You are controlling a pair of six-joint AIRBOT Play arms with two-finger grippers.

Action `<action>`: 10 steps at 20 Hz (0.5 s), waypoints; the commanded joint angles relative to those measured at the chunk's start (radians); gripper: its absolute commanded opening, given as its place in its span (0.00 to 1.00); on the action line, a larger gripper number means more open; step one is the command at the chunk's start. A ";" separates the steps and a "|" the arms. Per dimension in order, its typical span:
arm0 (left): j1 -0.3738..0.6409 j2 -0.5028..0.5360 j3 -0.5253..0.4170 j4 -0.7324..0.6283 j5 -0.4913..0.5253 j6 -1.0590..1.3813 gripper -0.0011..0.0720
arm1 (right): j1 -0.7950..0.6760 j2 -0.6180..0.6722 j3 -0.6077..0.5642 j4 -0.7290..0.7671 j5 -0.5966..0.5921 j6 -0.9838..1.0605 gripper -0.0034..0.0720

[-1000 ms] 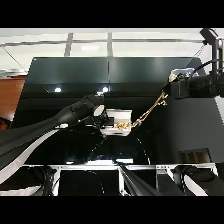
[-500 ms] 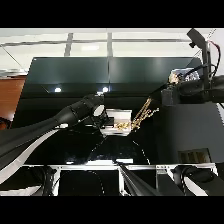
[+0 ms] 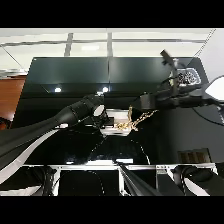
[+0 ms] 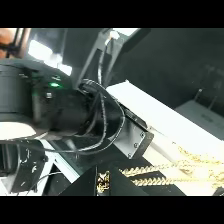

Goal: Fold the box and place the chain.

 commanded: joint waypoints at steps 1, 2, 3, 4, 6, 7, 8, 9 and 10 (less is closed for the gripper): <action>0.001 0.000 0.000 0.000 0.000 0.000 0.06 | 0.045 -0.069 -0.028 0.006 -0.087 -0.008 0.08; 0.001 0.000 0.000 0.001 0.000 0.000 0.06 | 0.046 -0.077 -0.028 -0.009 -0.098 -0.006 0.15; 0.001 0.000 0.000 0.000 0.000 0.000 0.06 | 0.045 -0.077 -0.028 -0.016 -0.104 0.001 0.38; 0.001 0.000 0.000 0.001 0.000 0.000 0.06 | 0.034 -0.077 -0.028 -0.016 -0.100 0.002 0.44; 0.001 0.000 0.000 0.001 0.000 0.000 0.06 | -0.011 -0.072 -0.027 -0.019 -0.054 0.000 0.44; 0.001 0.000 0.000 0.001 0.000 0.000 0.06 | -0.055 -0.060 -0.027 -0.035 -0.008 -0.002 0.44; 0.001 0.000 0.000 0.001 0.000 0.000 0.06 | -0.102 -0.039 -0.027 -0.086 0.043 -0.015 0.43; 0.001 0.000 0.000 0.001 0.000 0.000 0.06 | -0.144 -0.013 -0.029 -0.168 0.089 -0.028 0.43; 0.001 0.000 0.000 0.001 0.000 0.000 0.06 | -0.178 0.026 -0.049 -0.255 0.127 -0.066 0.43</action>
